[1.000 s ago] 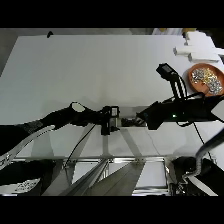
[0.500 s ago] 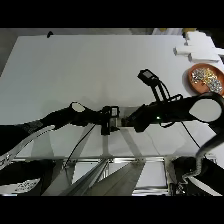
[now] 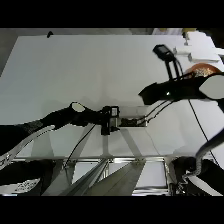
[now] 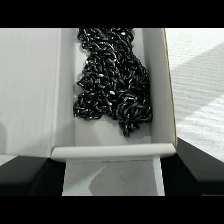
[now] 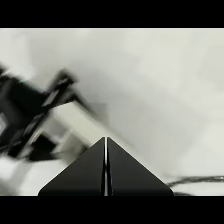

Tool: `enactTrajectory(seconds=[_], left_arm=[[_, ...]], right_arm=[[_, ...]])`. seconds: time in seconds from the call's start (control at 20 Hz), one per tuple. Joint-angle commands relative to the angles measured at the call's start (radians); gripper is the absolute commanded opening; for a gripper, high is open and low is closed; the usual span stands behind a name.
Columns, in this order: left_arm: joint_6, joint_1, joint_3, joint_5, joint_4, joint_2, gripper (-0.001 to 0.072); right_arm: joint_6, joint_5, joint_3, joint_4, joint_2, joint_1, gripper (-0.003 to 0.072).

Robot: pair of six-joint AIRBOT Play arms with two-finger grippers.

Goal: Fold the box and place the chain.

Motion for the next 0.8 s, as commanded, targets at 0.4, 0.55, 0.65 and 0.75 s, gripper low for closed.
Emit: enactTrajectory(seconds=[0.4,0.55,0.65,0.75], left_arm=[[0.0,0.0,0.0,0.0,0.0,0.0,0.0033],[0.0,0.0,0.0,0.0,0.0,0.0,0.0033],[0.0,0.0,0.0,0.0,0.0,0.0,0.0033],[0.0,0.0,0.0,0.0,0.0,0.0,0.0033]], right_arm=[[0.128,0.019,-0.023,-0.389,-0.317,-0.217,0.0279],[0.134,0.021,-0.029,-0.389,-0.374,-0.218,0.035],[0.136,0.019,-0.04,-0.389,-0.402,-0.218,0.035],[0.141,0.006,-0.056,-0.385,-0.429,-0.218,0.035]])
